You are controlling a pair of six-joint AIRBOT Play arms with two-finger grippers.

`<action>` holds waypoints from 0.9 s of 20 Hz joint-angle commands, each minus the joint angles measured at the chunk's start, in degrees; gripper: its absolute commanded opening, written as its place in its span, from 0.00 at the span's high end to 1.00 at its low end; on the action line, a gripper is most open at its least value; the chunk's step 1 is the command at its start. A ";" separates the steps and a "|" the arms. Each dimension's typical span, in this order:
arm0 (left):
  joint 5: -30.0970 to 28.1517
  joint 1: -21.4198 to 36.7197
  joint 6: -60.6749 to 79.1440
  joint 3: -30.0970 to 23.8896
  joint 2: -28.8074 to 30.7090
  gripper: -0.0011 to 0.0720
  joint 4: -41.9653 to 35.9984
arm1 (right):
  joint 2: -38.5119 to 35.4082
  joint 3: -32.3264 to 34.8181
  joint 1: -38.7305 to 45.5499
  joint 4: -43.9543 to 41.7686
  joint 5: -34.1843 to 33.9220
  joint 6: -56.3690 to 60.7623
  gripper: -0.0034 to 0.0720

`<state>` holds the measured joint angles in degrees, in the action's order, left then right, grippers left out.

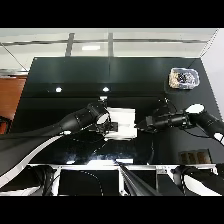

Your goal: Fold the box and place the chain.

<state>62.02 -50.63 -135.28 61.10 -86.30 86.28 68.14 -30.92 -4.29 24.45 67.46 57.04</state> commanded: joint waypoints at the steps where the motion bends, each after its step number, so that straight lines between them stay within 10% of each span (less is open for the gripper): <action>1: 0.00 0.04 0.00 0.02 0.04 0.95 0.00 | 0.04 -1.64 -5.38 3.54 -4.66 5.68 0.35; 6: -0.04 0.04 0.00 0.02 0.04 0.95 0.00 | 0.04 -7.76 -15.34 21.16 -10.05 23.78 0.31; 7: -0.04 0.04 0.00 0.02 0.04 0.95 0.00 | 0.04 -8.79 -17.73 24.04 -10.34 26.64 0.08; 18: -0.04 0.07 0.00 0.02 0.04 0.95 0.02 | 0.24 -15.28 -33.75 52.89 -12.63 61.29 0.31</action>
<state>61.95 -50.61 -135.31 61.10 -86.30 86.28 68.23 -44.95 -34.74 68.47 54.81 107.72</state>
